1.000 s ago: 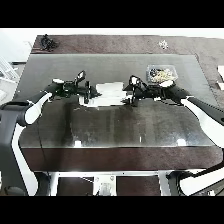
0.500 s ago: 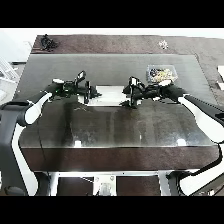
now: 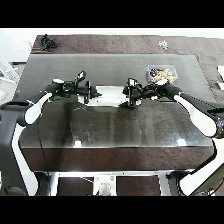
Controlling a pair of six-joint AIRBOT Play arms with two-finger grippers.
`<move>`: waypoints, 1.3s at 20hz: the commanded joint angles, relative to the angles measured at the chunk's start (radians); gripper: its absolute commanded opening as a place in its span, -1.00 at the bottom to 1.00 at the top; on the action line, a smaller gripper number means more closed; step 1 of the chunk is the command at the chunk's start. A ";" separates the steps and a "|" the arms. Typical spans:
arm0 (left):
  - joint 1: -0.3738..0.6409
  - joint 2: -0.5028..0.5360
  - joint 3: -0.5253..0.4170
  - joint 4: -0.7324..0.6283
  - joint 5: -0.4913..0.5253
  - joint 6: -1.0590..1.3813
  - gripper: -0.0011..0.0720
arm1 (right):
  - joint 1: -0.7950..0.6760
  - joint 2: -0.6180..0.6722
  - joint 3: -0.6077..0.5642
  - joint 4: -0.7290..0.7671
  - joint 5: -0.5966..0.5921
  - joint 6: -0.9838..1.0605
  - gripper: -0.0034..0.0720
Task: Fold the box and place the chain.
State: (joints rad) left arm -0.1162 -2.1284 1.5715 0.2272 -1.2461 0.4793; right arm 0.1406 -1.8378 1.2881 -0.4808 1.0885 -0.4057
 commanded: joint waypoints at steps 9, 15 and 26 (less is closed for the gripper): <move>0.000 0.000 0.000 -0.001 0.001 0.000 -0.92 | 0.002 -0.060 0.059 -0.009 0.039 -0.007 0.94; 0.000 0.000 0.000 -0.002 0.001 0.000 -0.92 | 0.002 -0.082 0.104 -0.009 0.039 -0.007 0.94; 0.000 0.000 0.000 -0.002 0.001 0.000 -0.92 | 0.002 -0.087 0.110 -0.022 0.070 -0.010 0.93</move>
State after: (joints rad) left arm -0.1162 -2.1288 1.5715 0.2253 -1.2449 0.4786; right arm 0.1417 -1.9244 1.3972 -0.4927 1.1511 -0.4156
